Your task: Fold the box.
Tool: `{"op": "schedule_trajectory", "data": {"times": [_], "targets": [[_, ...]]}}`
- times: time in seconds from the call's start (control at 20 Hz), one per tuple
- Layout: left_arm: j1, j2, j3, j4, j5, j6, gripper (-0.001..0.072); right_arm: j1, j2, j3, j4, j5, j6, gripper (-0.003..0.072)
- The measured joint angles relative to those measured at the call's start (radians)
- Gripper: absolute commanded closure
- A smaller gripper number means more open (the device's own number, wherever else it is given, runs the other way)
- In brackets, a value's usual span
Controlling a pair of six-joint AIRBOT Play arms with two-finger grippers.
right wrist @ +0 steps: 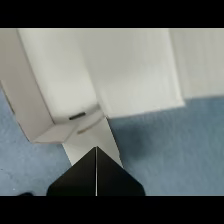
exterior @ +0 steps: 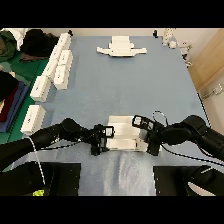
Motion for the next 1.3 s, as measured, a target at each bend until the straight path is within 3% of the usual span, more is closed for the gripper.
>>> {"op": "schedule_trajectory", "data": {"times": [0.2, 0.35, 0.5, 0.8, 1.3], "targets": [[0.0, 0.0, 0.0, 0.0, 0.001, 0.0, 0.0325, -0.064, 0.026, 0.048, -0.304, -0.208, 0.461, 0.0687], [0.0, 0.0, 0.0, 0.001, 0.002, 0.0, 0.0325, -0.234, 0.032, 0.04, -0.337, -0.306, 0.669, 0.0687], [0.0, 0.0, 0.0, 0.001, 0.002, 0.0, 0.0325, -0.472, 0.03, -0.004, -0.172, -0.311, 0.705, 0.0687], [0.0, 0.0, 0.0, 0.001, 0.002, -0.001, 0.0325, -0.857, -0.053, -0.089, 0.225, -0.273, 0.496, 0.0687], [0.0, 0.0, 0.0, 0.001, 0.001, -0.001, 0.0325, -0.953, -0.199, -0.114, 0.42, -0.26, 0.332, 0.0687]]}}
